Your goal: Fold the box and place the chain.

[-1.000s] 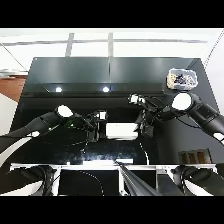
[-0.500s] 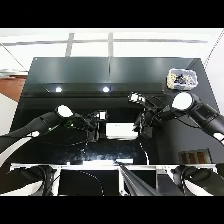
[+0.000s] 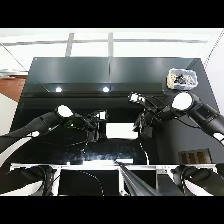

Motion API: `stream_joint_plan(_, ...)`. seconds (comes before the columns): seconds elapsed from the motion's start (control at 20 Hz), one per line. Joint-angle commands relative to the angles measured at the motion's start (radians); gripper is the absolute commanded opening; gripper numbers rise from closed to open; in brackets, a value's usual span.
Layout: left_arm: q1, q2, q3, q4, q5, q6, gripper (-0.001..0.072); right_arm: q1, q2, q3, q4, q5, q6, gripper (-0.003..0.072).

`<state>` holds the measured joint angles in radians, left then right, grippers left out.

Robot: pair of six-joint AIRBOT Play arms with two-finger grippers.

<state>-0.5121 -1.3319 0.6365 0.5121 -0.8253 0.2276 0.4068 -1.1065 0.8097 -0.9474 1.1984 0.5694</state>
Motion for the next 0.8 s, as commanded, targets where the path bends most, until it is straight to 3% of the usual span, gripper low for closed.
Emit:
stream_joint_plan(0.0,-0.001,-0.001,0.000,0.000,0.001,0.000,0.0347,0.000,0.000,0.000,0.001,0.002,0.000,0.0382)
stream_joint_plan(0.45,-0.001,-0.001,0.000,0.000,0.001,0.000,0.0347,0.000,0.000,-0.019,-0.014,-0.019,0.001,0.0380)
stream_joint_plan(0.5,-0.001,-0.001,0.000,0.000,0.001,0.000,0.0347,0.000,0.000,-0.019,-0.015,-0.021,0.001,0.0362)
stream_joint_plan(0.55,-0.001,-0.001,0.000,0.000,0.001,0.000,0.0347,0.000,0.000,-0.019,-0.015,-0.023,0.001,0.0269)
stream_joint_plan(0.75,-0.001,-0.001,0.000,0.000,0.001,0.000,0.0347,0.000,0.000,-0.019,-0.014,-0.025,0.004,0.0246)
